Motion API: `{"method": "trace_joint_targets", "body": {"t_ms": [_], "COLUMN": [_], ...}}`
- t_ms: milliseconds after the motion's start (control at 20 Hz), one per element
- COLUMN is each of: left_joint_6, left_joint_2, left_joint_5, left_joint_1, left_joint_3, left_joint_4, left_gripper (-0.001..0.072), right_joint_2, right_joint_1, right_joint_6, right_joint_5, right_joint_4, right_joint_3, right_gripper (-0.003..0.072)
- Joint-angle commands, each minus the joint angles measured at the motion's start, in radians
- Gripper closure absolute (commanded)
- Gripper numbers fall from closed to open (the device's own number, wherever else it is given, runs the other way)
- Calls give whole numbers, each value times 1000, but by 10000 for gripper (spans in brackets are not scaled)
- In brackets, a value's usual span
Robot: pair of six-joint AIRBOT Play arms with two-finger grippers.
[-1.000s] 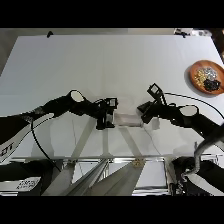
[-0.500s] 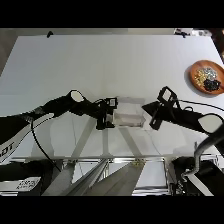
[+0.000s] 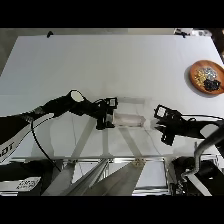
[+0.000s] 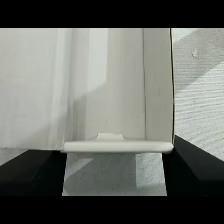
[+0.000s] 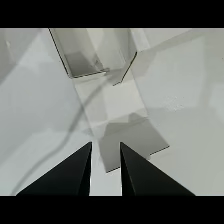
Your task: Fold the box and place the chain.
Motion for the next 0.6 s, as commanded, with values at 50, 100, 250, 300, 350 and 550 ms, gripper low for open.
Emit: {"method": "trace_joint_targets", "body": {"t_ms": [50,100,250,300,350,550], "left_joint_6": [0,0,0,0,0,0], "left_joint_2": [1,1,1,1,1,1], "left_joint_5": [-1,-1,-1,-1,-1,-1], "left_joint_1": [0,0,0,0,0,0], "left_joint_3": [1,1,1,1,1,1], "left_joint_4": [0,0,0,0,0,0], "left_gripper": [218,218,218,218,218,218], "right_joint_2": [-163,-201,-278,-293,-307,-315], "right_joint_1": [12,32,95,101,101,103], "right_joint_6": [-177,-202,-224,-224,-224,-224], "right_joint_5": [-127,-151,-275,-309,-327,-337], "right_joint_4": [71,92,124,135,145,165], "right_joint_3": [-5,-5,-5,-5,-5,-5], "right_gripper": [484,470,406,416,445,461]}}
